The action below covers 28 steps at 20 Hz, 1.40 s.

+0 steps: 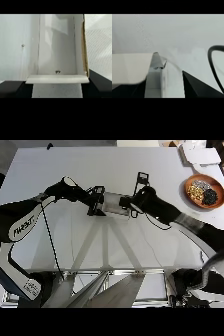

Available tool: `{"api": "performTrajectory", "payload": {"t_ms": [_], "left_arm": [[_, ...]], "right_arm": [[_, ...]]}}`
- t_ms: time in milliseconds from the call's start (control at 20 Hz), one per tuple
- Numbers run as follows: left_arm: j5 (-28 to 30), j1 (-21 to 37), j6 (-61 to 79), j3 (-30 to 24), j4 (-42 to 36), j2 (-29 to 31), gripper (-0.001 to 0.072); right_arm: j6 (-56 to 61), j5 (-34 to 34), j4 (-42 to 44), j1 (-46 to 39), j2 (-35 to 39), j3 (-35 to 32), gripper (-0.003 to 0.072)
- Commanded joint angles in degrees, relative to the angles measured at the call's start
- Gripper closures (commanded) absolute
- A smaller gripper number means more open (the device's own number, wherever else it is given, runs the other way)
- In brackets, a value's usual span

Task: Fold the box and place the chain.

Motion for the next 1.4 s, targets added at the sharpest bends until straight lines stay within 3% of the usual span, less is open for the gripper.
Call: {"api": "performTrajectory", "payload": {"t_ms": [0,150,300,450,650,800,950,1150,1350], "left_arm": [[0.02,-0.02,0.02,0.00,0.02,0.00,0.0365],[0.04,-0.02,0.02,0.00,0.02,0.00,0.0365],[0.04,-0.02,0.02,0.00,0.02,0.00,0.0365],[0.04,-0.02,0.02,0.00,0.02,0.00,0.0365],[0.04,-0.02,0.02,0.00,0.02,-0.02,0.0365],[0.02,-0.02,0.02,0.00,0.02,0.00,0.0365],[0.04,-0.02,0.02,0.00,0.00,0.00,0.0365],[0.04,-0.02,0.02,0.00,0.02,0.00,0.0365],[0.04,-0.02,0.02,0.00,0.02,0.00,0.0365]], "right_arm": [[-1.81,3.39,-1.40,-1.22,8.50,0.07,0.0281],[-8.04,3.10,-4.50,-4.79,16.50,0.04,0.0291],[-18.95,7.98,-7.15,-11.30,21.68,0.04,0.0291],[-29.42,12.66,-9.99,-21.35,22.80,0.04,0.0289],[-38.03,7.63,-8.33,-37.53,22.03,0.04,0.0281],[-44.50,3.45,-4.26,-47.47,18.78,0.04,0.0280],[-52.09,-1.79,1.33,-53.81,12.68,0.04,0.0211],[-52.94,-5.70,5.51,-57.09,2.67,2.64,0.0220],[-54.47,-5.05,7.89,-57.13,-9.07,11.41,0.0208]]}}
